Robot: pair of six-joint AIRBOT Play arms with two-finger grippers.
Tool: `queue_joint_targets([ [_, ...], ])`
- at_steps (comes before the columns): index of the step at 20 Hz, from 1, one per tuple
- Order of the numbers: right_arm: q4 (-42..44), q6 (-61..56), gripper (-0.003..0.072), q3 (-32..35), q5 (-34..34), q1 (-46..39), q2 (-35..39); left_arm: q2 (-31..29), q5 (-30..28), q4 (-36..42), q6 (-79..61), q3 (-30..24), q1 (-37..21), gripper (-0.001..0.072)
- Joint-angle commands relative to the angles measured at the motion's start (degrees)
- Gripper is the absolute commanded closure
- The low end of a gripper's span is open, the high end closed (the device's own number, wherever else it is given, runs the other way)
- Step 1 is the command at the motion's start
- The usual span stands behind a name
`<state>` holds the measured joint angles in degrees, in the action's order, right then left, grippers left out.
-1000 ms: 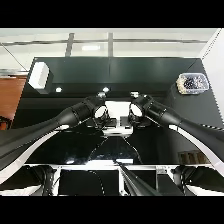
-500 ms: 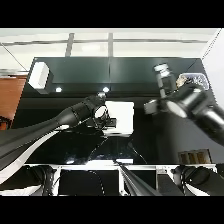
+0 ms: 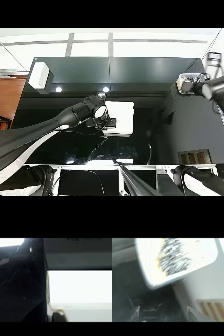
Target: Fold the box and place the chain.
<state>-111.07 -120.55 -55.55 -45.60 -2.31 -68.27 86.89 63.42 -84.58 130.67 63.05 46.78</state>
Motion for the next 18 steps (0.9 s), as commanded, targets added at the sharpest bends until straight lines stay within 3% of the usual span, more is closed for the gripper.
queue_joint_targets([
  [1,16.3,11.2,-0.0034,-9.5,3.7,-13.0,-11.7,0.0,-0.1,0.0,0.0,0.1,0.0,0.0679],
  [4,22.8,17.3,-0.0011,-19.3,1.6,-14.4,-20.9,0.0,0.1,0.0,0.0,0.0,0.0,0.068],
  [5,22.8,17.5,0.0098,-22.1,0.9,-14.3,-23.6,0.0,0.1,0.0,0.0,0.0,0.0,0.0679],
  [7,22.6,17.5,0.0098,-25.8,-0.7,-14.4,-28.0,0.0,0.1,0.0,0.0,0.0,0.0,0.0679],
  [12,24.2,17.5,0.0102,-29.2,-0.2,-14.2,-34.9,0.0,0.1,0.0,0.0,0.0,0.0,0.0679],
  [14,25.4,17.5,0.0146,-29.4,-0.2,-14.2,-36.2,0.0,0.1,0.0,0.0,0.0,0.0,0.0679],
  [16,25.4,17.5,0.0271,-29.4,-0.6,-14.2,-36.7,0.0,0.1,0.0,0.0,0.0,0.0,0.0679],
  [18,25.2,17.5,0.0489,-30.0,-1.9,-14.3,-36.7,0.0,0.1,0.0,0.0,0.0,0.0,0.0679],
])
